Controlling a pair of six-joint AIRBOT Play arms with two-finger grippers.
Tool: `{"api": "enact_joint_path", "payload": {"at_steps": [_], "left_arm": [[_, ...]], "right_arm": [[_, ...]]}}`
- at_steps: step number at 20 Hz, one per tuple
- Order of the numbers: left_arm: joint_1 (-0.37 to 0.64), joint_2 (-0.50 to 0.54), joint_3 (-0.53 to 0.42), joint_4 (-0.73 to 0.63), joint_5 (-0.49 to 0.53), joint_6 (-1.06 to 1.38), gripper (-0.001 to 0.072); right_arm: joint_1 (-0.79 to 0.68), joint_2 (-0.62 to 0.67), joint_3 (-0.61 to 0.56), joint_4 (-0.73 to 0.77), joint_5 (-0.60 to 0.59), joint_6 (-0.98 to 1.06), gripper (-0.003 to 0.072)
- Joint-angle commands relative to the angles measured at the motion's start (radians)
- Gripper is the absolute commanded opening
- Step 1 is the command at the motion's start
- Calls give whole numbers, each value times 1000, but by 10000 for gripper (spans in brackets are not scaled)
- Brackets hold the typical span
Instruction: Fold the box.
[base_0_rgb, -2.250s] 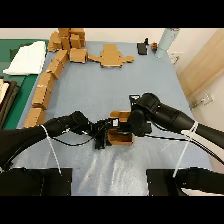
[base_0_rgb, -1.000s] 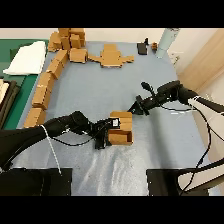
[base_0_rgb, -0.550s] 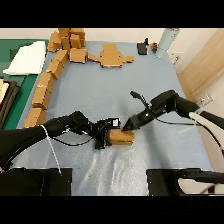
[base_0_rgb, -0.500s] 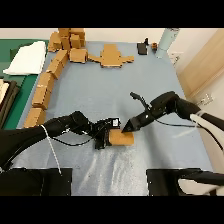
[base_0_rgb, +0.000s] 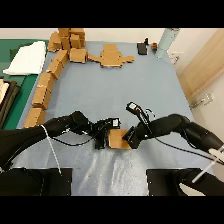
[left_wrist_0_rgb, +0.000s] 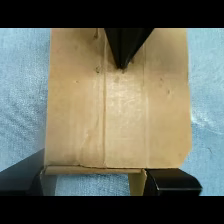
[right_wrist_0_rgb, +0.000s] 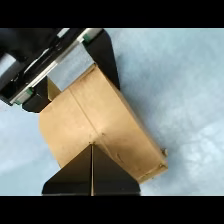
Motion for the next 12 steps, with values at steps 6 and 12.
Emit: {"api": "enact_joint_path", "payload": {"at_steps": [6, 12], "left_arm": [[0, -1, 1, 0, 0, 0, 424], [0, 0, 1, 0, 1, 0, 424]], "right_arm": [[302, 148, -98, -465, 265, 69, 3], [397, 146, -101, -647, 361, 65, 4]]}}
